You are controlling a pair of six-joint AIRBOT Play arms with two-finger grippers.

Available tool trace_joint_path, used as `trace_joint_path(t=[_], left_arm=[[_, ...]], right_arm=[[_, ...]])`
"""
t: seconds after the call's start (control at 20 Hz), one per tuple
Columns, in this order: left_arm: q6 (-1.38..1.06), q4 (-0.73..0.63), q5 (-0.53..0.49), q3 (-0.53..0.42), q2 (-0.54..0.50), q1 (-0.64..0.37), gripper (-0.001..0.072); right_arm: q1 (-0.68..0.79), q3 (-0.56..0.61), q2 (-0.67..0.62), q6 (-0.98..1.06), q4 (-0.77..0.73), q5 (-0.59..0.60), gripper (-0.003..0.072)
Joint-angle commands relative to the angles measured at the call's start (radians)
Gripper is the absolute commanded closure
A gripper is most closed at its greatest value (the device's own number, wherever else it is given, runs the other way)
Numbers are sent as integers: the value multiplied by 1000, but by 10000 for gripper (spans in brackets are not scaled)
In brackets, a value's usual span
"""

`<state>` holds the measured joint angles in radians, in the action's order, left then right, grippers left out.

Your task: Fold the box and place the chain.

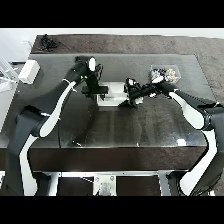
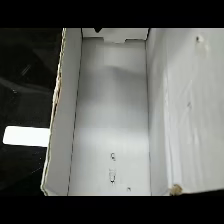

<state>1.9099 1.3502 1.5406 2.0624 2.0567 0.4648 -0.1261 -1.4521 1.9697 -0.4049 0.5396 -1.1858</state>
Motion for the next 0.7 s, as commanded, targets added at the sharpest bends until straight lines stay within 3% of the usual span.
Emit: trace_joint_path(t=[0.0, 0.25, 0.45, 0.5, 0.6, 0.65], left_arm=[[-80, 2, 33, 1, -53, -1, 164], [-341, 3, 161, -3, -170, -35, 164], [-597, -30, 158, -18, -255, -105, 167], [-713, -68, 160, -19, -261, -136, 196], [-941, -147, 230, -31, -262, -212, 547], [-999, -158, 274, -38, -261, -247, 500]], right_arm=[[-1, 0, 0, 0, 0, -2, 100], [-1, 0, 0, 0, 0, -2, 100], [-1, 0, 0, 1, 0, -2, 100], [-1, 0, 0, 0, 0, -2, 100], [-1, 0, 0, 0, 0, -2, 100], [-1, 0, 0, 1, 0, -2, 100]])
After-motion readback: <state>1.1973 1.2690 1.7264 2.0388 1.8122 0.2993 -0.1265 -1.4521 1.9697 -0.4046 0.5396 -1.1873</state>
